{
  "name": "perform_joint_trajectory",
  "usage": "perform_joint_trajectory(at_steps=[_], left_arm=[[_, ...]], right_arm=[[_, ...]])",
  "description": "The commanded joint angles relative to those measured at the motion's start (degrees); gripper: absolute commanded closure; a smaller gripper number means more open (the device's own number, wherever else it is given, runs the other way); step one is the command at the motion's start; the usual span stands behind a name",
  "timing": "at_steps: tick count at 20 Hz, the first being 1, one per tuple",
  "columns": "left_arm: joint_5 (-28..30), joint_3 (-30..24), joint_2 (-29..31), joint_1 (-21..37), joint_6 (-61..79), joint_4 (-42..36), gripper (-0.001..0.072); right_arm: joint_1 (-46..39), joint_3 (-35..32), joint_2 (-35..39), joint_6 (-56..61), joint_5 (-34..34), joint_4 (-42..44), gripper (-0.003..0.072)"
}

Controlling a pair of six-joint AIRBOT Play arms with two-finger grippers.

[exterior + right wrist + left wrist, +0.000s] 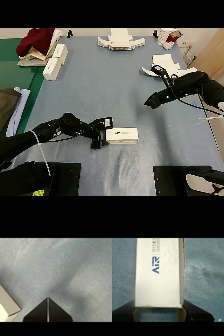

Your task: Fold the box.

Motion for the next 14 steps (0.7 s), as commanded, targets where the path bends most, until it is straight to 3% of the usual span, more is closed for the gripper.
perform_joint_trajectory(at_steps=[1,5,9,12,14], left_arm=[[-0.3,0.0,0.0,0.0,-0.1,-1.4,0.0248],[-1.5,1.2,0.7,0.1,0.0,-1.9,0.0249],[-1.3,1.2,5.1,2.3,-5.9,0.5,0.0249],[-1.4,1.2,11.2,11.4,-22.8,9.3,0.0249],[0.0,1.2,15.3,20.7,-31.7,17.9,0.0249]], right_arm=[[0.0,0.1,-0.2,0.0,-0.1,0.0,0.0664],[0.0,0.1,-0.2,0.0,-0.1,0.0,0.0664],[0.0,0.1,-0.2,0.0,-0.1,0.0,0.0664],[0.0,0.1,-0.2,0.0,-0.1,0.0,0.0664],[0.0,0.1,-0.2,0.0,-0.1,0.0,0.0664]])
